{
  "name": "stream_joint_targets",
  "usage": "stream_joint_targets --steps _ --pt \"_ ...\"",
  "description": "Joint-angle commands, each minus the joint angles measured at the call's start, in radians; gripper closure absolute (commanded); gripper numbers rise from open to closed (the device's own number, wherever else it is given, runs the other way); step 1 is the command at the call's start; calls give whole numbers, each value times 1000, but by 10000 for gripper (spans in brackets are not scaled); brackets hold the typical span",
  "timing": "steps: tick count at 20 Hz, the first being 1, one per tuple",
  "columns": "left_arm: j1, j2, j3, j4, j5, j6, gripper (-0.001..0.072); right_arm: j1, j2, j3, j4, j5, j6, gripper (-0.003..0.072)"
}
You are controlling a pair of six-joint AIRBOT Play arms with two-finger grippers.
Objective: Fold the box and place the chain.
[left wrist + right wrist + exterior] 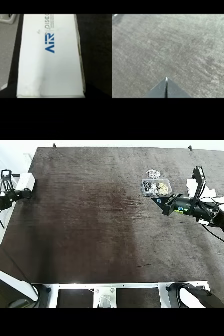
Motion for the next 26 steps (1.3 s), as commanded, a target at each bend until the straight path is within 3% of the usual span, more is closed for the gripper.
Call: stream_joint_targets --steps 1,8,9,10,12,13,15,16,19,21,24,25,26 --pt "0 -16 14 0 -5 35 691 0 0 0 0 -4 0 674" --pt "2 -32 29 4 -21 86 683 0 0 0 1 -3 1 674" --pt "2 -32 28 5 -16 87 415 0 0 0 1 -3 2 674" --pt "2 -32 28 4 -10 85 219 0 0 0 1 -3 9 674" --pt "2 -32 28 4 8 85 64 0 0 0 1 -3 9 673" --pt "2 -32 29 4 14 86 -11 0 0 0 1 -3 9 615" --pt "2 -29 29 6 14 86 -11 0 0 0 1 -3 9 353" --pt "2 -26 35 9 2 86 -11 0 0 0 1 -3 18 293" --pt "5 -3 58 22 -67 85 -11 -1 0 0 0 -3 27 247" --pt "23 29 61 28 -130 85 -11 -1 0 0 0 -3 27 164" --pt "55 97 62 36 -256 77 -11 -1 7 1 1 -4 28 181" --pt "60 125 62 36 -286 77 -11 -6 18 1 2 -3 28 361" --pt "63 163 62 33 -317 74 -11 -12 38 1 2 -7 31 596"
